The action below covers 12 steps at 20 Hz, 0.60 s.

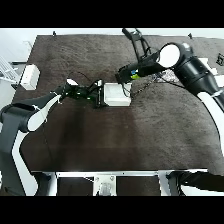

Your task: Fold the box and place the chain.

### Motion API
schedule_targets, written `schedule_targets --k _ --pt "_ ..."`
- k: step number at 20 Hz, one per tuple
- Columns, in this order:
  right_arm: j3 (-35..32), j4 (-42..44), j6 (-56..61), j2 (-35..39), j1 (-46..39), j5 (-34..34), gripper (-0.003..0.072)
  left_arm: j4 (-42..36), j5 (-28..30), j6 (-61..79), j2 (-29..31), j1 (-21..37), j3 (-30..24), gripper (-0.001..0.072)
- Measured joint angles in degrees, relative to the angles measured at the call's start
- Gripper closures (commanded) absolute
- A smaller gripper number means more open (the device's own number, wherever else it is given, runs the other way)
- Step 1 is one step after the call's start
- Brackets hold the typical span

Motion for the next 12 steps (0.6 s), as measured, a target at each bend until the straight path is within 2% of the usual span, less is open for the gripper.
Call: schedule_targets --k 11,12 --pt "-6.03 4.83 -0.31 -12.98 0.11 -13.25 0.0677 0.00 0.00 -0.02 0.00 0.00 0.00 0.0363" --pt "-6.19 5.18 -0.33 -14.29 0.09 -13.84 0.0632 -0.02 0.00 -0.02 0.00 0.00 0.00 0.0362"
